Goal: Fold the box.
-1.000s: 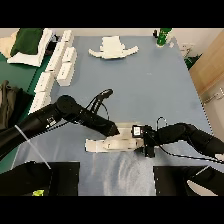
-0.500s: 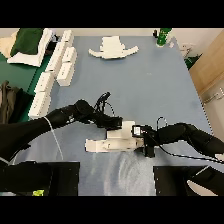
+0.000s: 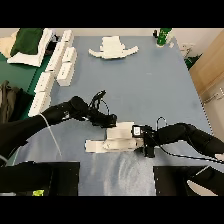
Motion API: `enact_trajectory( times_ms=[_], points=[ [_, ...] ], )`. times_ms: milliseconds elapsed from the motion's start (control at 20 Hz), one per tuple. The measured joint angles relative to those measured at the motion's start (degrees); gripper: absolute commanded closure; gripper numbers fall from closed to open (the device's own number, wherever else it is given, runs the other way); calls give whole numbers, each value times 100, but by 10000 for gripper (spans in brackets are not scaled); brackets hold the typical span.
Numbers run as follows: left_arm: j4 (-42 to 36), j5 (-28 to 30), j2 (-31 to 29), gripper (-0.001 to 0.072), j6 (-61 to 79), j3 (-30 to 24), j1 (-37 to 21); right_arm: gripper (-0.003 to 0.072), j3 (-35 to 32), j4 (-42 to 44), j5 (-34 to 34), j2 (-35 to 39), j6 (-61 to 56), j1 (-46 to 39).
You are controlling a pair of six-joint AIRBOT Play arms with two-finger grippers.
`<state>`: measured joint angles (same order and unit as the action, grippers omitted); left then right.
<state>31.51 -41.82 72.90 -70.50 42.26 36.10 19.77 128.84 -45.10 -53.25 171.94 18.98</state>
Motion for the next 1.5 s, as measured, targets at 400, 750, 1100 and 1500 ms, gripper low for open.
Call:
enact_trajectory(
  times_ms=[400, 750, 1100, 1500],
  points=[
    [1346, -984, -2188, 693, 501, 0, -227, 248, 0, -2, 2, 2, 4, 2],
    [1744, -1692, -2973, 150, 1963, 0, -199, 248, 0, -2, 2, 0, 2, 2],
    [1816, -1639, -3032, 148, 4177, -708, -190, 248, 0, -4, 2, 0, 2, 2],
    [1403, -487, -3003, 53, 5399, -1978, 144, 248, 0, -4, 2, 0, 2, 2]
  ],
)
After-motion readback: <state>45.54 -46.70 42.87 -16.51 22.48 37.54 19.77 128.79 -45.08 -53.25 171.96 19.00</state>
